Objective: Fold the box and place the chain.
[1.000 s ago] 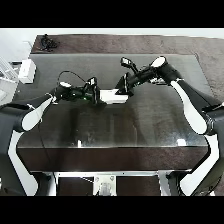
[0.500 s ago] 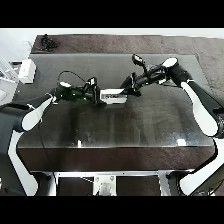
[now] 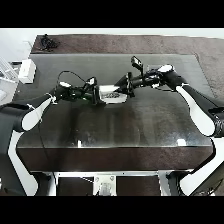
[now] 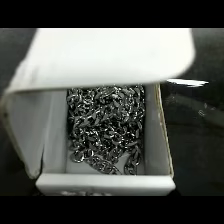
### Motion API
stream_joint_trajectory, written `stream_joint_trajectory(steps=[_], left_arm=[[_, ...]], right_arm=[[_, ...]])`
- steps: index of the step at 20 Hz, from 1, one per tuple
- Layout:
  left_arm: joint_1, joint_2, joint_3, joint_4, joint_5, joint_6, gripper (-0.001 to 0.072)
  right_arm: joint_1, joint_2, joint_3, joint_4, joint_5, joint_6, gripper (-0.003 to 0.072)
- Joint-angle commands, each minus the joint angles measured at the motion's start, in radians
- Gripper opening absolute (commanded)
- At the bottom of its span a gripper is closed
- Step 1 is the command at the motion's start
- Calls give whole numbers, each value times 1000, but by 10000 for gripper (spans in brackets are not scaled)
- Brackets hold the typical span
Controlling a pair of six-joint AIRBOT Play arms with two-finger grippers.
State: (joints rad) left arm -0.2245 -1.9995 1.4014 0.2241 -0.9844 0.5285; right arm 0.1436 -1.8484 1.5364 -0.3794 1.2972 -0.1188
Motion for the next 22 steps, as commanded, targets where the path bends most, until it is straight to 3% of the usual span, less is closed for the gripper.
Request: stream_joint_trajectory(steps=[1,4,13,22], left_arm=[[0,1,0,0,-1,-5,466],[0,1,0,0,-1,-4,466],[0,1,0,0,-2,-4,466],[0,1,0,0,-2,-4,466]], right_arm=[[-7,0,93,63,87,14,334],[-17,0,166,70,63,23,334],[-16,-113,167,-33,85,129,334],[16,-133,163,-159,106,138,335]])
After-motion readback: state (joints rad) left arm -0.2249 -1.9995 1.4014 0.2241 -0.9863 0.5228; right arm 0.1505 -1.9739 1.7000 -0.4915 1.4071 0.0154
